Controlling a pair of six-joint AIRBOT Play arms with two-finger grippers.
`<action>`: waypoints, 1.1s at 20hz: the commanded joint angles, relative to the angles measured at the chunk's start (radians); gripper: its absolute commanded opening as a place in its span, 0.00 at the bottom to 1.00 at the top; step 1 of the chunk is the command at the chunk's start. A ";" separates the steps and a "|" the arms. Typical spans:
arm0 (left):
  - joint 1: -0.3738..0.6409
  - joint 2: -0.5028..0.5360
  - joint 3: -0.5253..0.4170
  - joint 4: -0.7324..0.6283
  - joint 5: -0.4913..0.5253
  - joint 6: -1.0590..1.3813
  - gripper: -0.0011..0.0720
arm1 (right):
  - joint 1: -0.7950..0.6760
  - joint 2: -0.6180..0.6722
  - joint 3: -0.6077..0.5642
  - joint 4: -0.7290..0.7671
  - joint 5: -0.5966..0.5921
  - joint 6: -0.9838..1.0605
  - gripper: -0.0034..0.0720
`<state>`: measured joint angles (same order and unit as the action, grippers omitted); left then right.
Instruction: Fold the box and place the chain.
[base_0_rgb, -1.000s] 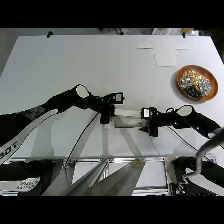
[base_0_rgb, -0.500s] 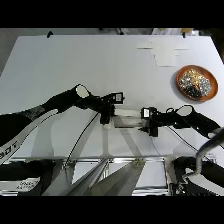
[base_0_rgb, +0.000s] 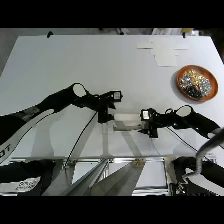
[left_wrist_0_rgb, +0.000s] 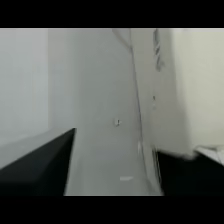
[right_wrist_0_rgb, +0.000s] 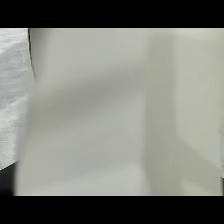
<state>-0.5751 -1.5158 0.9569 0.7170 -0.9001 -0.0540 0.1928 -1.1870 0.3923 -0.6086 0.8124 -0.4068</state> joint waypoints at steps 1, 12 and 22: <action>0.028 0.055 0.001 0.115 -0.023 -0.124 0.97 | -0.001 0.001 0.000 0.003 -0.008 0.006 0.57; 0.055 0.277 0.001 0.343 -0.208 -0.451 0.02 | -0.001 0.001 0.000 0.003 -0.008 0.006 0.57; -0.373 0.240 0.001 0.458 0.187 -0.651 0.02 | -0.001 0.001 0.000 0.003 -0.008 0.006 0.57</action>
<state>-0.8513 -1.2552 0.9565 1.1179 -0.8974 -0.6674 0.1921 -1.1870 0.3923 -0.6048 0.8059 -0.4007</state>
